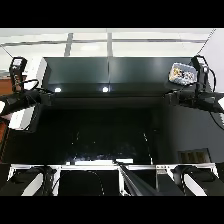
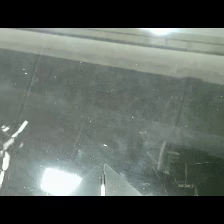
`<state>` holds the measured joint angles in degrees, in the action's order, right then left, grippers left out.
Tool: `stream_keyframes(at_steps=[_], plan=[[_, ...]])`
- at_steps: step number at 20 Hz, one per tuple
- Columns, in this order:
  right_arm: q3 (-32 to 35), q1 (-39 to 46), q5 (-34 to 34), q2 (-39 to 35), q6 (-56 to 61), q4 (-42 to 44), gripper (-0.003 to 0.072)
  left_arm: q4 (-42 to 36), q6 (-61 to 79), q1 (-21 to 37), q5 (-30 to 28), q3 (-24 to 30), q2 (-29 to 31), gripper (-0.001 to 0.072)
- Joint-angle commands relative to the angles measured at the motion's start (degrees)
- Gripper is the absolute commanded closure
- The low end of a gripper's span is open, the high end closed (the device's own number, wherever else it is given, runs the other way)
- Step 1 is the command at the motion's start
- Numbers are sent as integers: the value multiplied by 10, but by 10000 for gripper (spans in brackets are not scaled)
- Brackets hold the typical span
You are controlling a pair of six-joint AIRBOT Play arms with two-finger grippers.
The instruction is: Fold the box and place the chain.
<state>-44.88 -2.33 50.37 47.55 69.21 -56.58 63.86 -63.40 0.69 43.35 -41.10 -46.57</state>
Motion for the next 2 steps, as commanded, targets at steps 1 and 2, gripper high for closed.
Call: stream_keyframes(at_steps=[1,2], plan=[[0,-1,-1,0,0,0,673,6,-1,-3,-11,5,10,682],[0,-1,-1,0,0,0,673,6,-1,-3,-11,5,10,682]])
